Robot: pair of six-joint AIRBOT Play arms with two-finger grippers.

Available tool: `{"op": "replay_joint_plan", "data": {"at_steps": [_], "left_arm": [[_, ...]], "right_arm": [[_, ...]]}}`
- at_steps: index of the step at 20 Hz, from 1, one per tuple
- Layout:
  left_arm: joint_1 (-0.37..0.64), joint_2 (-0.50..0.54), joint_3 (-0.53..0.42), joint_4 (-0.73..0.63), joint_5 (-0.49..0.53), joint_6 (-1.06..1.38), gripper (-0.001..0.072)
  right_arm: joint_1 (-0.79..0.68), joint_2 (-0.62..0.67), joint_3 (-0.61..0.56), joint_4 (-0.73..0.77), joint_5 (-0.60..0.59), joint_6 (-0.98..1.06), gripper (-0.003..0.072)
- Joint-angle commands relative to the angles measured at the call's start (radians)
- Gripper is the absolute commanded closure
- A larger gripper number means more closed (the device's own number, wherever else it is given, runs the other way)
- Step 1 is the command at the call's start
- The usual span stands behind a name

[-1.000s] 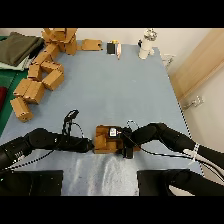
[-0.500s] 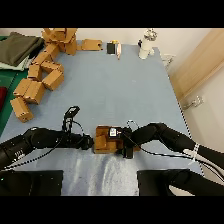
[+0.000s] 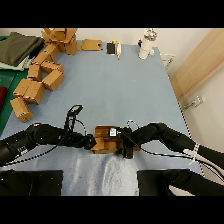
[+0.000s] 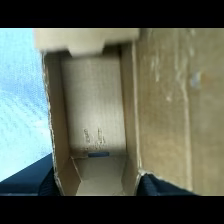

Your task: Fold the box.

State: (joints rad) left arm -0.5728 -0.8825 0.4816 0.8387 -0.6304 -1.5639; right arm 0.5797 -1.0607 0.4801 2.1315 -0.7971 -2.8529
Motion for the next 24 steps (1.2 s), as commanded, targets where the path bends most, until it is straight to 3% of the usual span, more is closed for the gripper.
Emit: {"op": "replay_joint_plan", "data": {"at_steps": [1,7,12,15,18,24], "left_arm": [[0.0,-0.032,0.003,-0.035,-0.024,0.0,0.0292],[0.0,-0.035,0.002,-0.059,0.082,0.001,0.0285],[-0.035,-0.096,0.065,-0.022,-0.022,-0.04,0.0284],[-0.109,-0.158,0.15,0.25,-0.046,-0.331,0.0284],[-0.19,-0.215,0.24,0.498,-0.143,-0.593,0.0284],[-0.311,-0.343,0.363,0.624,-0.233,-0.779,0.0283]], "right_arm": [[0.0,0.0,0.001,0.0,0.0,0.0,0.0187],[0.0,0.0,0.001,0.0,0.0,0.0,0.0187],[0.0,0.0,0.001,0.0,0.0,0.0,0.0187],[0.0,0.0,0.001,0.0,0.0,0.0,0.0187],[0.0,0.0,0.001,0.0,0.0,0.0,0.0188],[0.0,0.0,0.001,0.0,0.0,0.0,0.0187]]}}
